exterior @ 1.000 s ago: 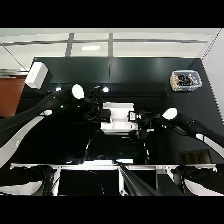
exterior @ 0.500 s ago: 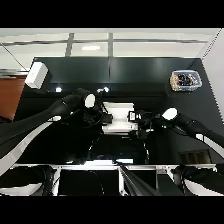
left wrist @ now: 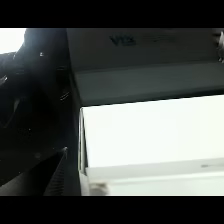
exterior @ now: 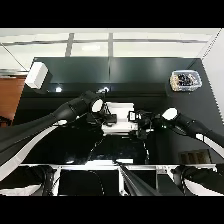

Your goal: Fold the box and place the chain.

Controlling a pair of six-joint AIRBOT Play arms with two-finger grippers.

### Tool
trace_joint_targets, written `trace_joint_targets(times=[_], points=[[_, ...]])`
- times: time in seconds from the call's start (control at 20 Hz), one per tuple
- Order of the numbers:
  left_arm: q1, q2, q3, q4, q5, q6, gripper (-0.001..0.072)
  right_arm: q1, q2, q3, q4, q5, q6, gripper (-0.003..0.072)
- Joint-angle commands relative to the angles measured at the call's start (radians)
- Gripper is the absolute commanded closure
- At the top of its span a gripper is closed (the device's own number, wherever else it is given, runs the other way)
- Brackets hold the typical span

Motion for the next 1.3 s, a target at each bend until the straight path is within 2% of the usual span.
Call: trace_joint_targets(times=[0.0, 0.05, 0.15, 0.3, 0.35, 0.4, 0.6, 0.65, 0.7, 0.75, 0.8, 0.95, 1.0, 1.05, 1.1, 1.15, 1.25], points=[[-0.004, -0.002, 0.002, 0.011, -0.013, -0.042, 0.0253, 0.000, 0.000, 0.001, 0.000, 0.000, 0.000, 0.0485], [-0.004, -0.002, 0.002, 0.011, -0.019, -0.069, 0.0254, 0.000, 0.000, 0.001, 0.001, 0.000, 0.000, 0.0486], [-0.005, -0.002, 0.002, 0.013, -0.028, -0.086, 0.0388, 0.000, 0.000, 0.000, 0.000, 0.000, 0.000, 0.0486], [-0.005, -0.004, 0.002, 0.013, -0.027, -0.085, 0.0499, 0.000, 0.000, 0.001, 0.000, 0.000, 0.000, 0.0485], [-0.005, -0.005, 0.002, 0.011, -0.027, -0.080, 0.0659, 0.000, 0.000, 0.001, 0.000, 0.000, 0.000, 0.0486], [-0.005, -0.005, 0.002, 0.010, -0.023, -0.072, 0.0687, 0.000, 0.000, 0.001, 0.000, 0.000, 0.000, 0.0486], [-0.005, -0.005, 0.002, 0.010, -0.028, -0.073, 0.0686, 0.000, 0.000, 0.001, 0.001, 0.000, 0.001, 0.0486], [-0.005, -0.005, 0.002, 0.011, -0.031, -0.073, 0.0643, 0.000, 0.000, 0.001, 0.001, 0.000, 0.001, 0.0486], [-0.005, -0.005, 0.002, 0.010, -0.034, -0.073, 0.0436, 0.000, 0.000, 0.001, 0.001, 0.000, 0.001, 0.0486], [-0.005, -0.005, 0.002, 0.011, -0.038, -0.073, 0.0199, 0.000, 0.000, 0.001, 0.001, 0.000, 0.001, 0.0486], [-0.005, -0.005, 0.002, 0.014, -0.040, -0.073, 0.0172, 0.000, 0.000, 0.001, 0.001, 0.000, 0.001, 0.0486], [-0.005, -0.006, 0.002, 0.039, -0.038, -0.076, 0.0177, 0.000, 0.000, 0.000, 0.001, 0.000, 0.001, 0.0486], [-0.005, -0.010, 0.002, 0.039, -0.039, -0.077, 0.0304, 0.000, 0.000, 0.001, 0.001, 0.000, 0.001, 0.0486], [-0.005, -0.016, 0.002, 0.037, -0.039, -0.077, 0.0490, 0.000, 0.000, 0.001, 0.001, 0.000, 0.001, 0.0486], [-0.008, -0.021, 0.002, 0.030, -0.039, -0.076, 0.0608, 0.000, 0.000, 0.001, 0.001, 0.000, 0.001, 0.0486], [-0.011, -0.023, 0.002, 0.030, -0.039, -0.070, 0.0688, 0.000, 0.000, 0.001, 0.001, 0.000, 0.001, 0.0486], [-0.016, -0.026, 0.003, 0.032, -0.039, -0.069, 0.0687, 0.000, 0.000, 0.001, 0.001, 0.000, 0.001, 0.0486]])
